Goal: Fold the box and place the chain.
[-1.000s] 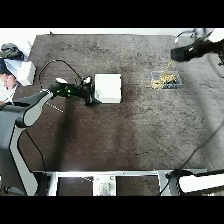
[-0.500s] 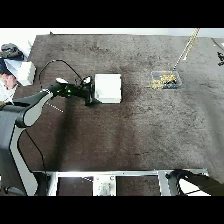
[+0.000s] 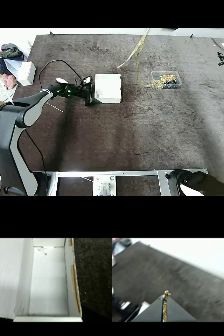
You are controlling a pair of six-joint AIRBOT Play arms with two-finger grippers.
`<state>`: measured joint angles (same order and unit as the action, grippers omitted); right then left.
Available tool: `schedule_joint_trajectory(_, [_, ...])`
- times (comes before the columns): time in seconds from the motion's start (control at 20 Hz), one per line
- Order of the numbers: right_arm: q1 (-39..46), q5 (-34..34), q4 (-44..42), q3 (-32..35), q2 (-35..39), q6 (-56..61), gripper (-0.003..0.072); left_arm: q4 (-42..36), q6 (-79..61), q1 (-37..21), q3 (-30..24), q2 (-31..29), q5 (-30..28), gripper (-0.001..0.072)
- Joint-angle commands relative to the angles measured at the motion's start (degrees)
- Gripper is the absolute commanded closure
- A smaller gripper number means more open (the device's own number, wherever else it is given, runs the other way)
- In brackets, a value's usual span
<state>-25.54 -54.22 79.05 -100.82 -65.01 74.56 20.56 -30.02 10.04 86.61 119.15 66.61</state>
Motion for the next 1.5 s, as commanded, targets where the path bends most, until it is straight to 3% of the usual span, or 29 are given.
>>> schedule_joint_trajectory(0.0, [-5.1, 3.8, -0.5, 5.0, -3.3, 0.2, 0.0675, 0.0, 0.0, 0.0, 0.0, 0.0, 0.0, 0.0293])
schedule_joint_trajectory(0.15, [-6.9, 7.8, -2.2, 8.3, -8.3, 0.2, 0.0675, 0.0, 0.0, 0.0, 0.0, 0.0, 0.0, 0.0293])
schedule_joint_trajectory(0.35, [-7.2, 7.8, -4.9, 10.2, -13.7, 0.2, 0.0675, 0.0, 0.0, 0.0, 0.0, 0.0, 0.0, 0.0294])
schedule_joint_trajectory(0.8, [-6.9, 8.4, -2.4, 12.2, -22.7, 1.2, 0.0671, 0.0, 0.0, 0.0, 0.0, 0.0, 0.0, 0.0294])
schedule_joint_trajectory(0.85, [-6.6, 8.4, -0.6, 12.6, -23.4, 3.4, 0.0574, 0.0, 0.0, 0.0, 0.0, 0.0, 0.0, 0.0294])
schedule_joint_trajectory(0.9, [-5.9, 8.2, 1.2, 13.0, -24.0, 4.9, 0.0404, 0.0, 0.0, 0.0, 0.0, 0.0, 0.0, 0.0294])
schedule_joint_trajectory(1.05, [-2.0, 6.3, 2.4, 14.5, -23.9, 5.4, 0.0390, 0.0, 0.0, 0.0, 0.0, 0.0, 0.0, 0.0294])
schedule_joint_trajectory(1.2, [5.5, 5.0, 2.1, 21.2, -20.8, 8.8, 0.0391, 0.0, 0.0, 0.0, 0.0, 0.0, 0.0, 0.0294])
schedule_joint_trajectory(1.45, [19.6, 14.5, -1.2, 37.6, -16.6, 15.5, 0.0389, 0.0, 0.0, 0.0, 0.0, 0.0, 0.0, 0.0293])
